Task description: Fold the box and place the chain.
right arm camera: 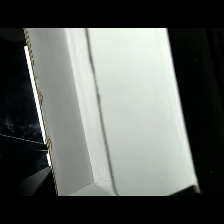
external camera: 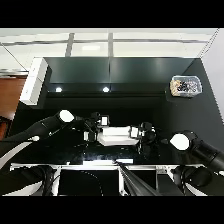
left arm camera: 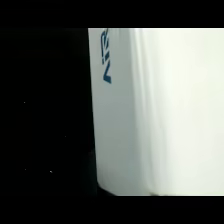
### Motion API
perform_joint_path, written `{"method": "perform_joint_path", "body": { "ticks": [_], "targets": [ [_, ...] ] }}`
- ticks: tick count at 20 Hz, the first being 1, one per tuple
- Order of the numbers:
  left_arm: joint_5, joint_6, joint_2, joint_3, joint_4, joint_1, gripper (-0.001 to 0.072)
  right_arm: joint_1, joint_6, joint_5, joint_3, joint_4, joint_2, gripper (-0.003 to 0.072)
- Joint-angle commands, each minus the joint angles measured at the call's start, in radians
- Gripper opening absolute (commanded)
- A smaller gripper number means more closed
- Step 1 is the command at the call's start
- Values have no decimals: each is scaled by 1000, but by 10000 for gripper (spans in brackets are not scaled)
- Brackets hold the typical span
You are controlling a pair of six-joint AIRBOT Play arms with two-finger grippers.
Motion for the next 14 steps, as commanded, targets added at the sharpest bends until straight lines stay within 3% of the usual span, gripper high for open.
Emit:
{"method": "perform_joint_path", "body": {
  "ticks": [1, 9, 14],
  "targets": [
    [-1, 1, 0, 0, 0, -1, 29, -55, -2, 27, 42, -5, -1, 668],
    [-1, 1, 0, 0, 0, -1, 29, -101, -42, 31, 48, 59, -12, 668],
    [0, 1, 0, 0, 0, -1, 29, -101, -227, 67, 48, 246, -95, 668]
  ]
}}
